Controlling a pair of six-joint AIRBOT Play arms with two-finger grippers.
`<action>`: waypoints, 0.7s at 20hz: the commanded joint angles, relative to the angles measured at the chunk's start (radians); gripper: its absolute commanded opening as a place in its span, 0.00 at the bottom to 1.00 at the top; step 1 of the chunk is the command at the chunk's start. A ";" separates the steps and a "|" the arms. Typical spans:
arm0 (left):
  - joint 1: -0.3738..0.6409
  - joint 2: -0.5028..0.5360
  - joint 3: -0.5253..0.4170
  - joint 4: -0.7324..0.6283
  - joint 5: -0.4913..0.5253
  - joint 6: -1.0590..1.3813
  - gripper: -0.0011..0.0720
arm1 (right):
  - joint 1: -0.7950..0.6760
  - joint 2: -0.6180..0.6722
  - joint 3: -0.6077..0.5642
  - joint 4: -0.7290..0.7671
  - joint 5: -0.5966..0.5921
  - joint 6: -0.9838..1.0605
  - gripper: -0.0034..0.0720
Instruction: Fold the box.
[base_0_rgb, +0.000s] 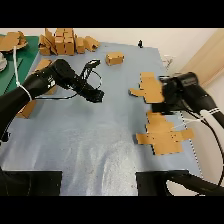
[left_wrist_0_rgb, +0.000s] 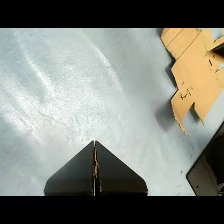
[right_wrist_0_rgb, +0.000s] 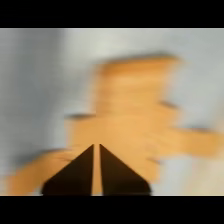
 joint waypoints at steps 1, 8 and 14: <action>0.001 -0.052 0.000 -0.068 0.010 0.031 0.03 | -0.249 0.030 -0.004 -0.346 -0.227 0.037 0.68; 0.002 -0.080 0.001 -0.139 -0.064 -0.019 0.93 | -0.748 -0.076 -0.004 -0.003 0.064 -0.291 0.69; 0.000 -0.080 0.001 -0.312 -0.072 -0.018 0.93 | -1.033 -0.240 -0.004 0.454 0.105 -0.615 0.69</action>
